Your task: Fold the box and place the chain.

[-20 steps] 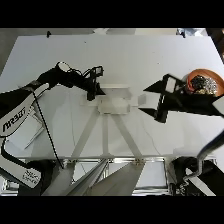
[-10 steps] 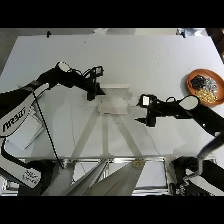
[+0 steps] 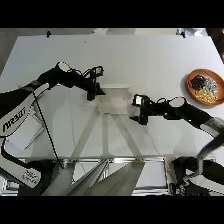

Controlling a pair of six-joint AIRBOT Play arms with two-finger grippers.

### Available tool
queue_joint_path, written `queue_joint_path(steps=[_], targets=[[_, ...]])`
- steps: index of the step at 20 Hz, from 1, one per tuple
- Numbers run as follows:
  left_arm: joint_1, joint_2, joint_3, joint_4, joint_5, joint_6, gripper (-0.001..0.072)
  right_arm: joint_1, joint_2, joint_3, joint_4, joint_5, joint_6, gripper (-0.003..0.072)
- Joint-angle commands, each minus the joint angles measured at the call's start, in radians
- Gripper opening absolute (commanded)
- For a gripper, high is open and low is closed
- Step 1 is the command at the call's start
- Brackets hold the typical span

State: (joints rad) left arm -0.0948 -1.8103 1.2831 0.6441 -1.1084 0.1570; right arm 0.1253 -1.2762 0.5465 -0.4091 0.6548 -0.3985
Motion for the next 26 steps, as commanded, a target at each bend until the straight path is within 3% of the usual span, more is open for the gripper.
queue_joint_path(steps=[1, 4, 9, 15, 26], targets=[[0.000, -0.001, 0.001, 0.000, 0.000, 0.000, 0.0012, 0.003, -0.019, 0.000, 0.200, -0.058, -0.124, 0.0689], [0.000, -0.001, 0.001, 0.000, 0.000, 0.000, 0.0012, 0.003, -0.019, 0.000, 0.323, -0.117, -0.201, 0.0689], [0.000, -0.001, 0.001, 0.000, 0.000, 0.000, 0.0012, 0.003, 0.001, -0.001, 0.290, -0.132, -0.204, 0.0689], [0.000, -0.001, 0.001, 0.000, 0.000, 0.000, 0.0012, -0.018, 0.211, -0.121, 0.255, -0.121, -0.205, 0.0689], [0.000, 0.000, 0.001, 0.000, -0.002, 0.000, 0.0012, -0.001, 0.081, -0.154, 0.289, -0.123, -0.306, 0.0689]])
